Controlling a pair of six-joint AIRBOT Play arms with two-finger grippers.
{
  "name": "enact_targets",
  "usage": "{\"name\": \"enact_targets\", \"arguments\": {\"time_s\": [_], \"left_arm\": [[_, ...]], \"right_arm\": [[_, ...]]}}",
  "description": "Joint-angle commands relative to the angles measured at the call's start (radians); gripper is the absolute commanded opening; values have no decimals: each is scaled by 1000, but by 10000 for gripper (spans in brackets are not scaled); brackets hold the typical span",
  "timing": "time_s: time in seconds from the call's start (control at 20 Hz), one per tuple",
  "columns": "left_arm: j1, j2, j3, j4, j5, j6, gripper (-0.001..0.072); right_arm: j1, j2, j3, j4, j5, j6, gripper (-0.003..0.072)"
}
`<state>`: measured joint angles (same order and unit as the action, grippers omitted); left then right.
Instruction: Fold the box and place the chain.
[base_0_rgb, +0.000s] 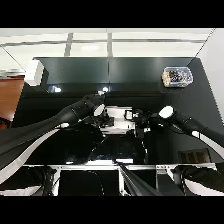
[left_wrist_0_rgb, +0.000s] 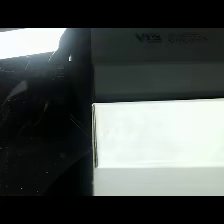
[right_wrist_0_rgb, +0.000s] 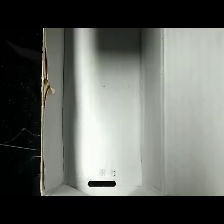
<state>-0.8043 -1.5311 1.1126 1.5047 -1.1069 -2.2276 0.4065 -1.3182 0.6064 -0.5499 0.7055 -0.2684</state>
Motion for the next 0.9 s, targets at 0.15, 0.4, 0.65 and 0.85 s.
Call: {"name": "enact_targets", "arguments": {"time_s": [0.15,0.4,0.65,0.85], "left_arm": [[0,-1,1,-3,2,2,24],[0,-1,1,-3,2,2,25],[0,-1,1,-2,2,2,25],[0,-1,2,-2,5,2,25]], "right_arm": [[1,0,0,-1,-3,18,673],[0,54,2,-104,42,128,696],[0,154,2,-243,95,177,695],[-10,171,2,-274,92,192,695]]}}
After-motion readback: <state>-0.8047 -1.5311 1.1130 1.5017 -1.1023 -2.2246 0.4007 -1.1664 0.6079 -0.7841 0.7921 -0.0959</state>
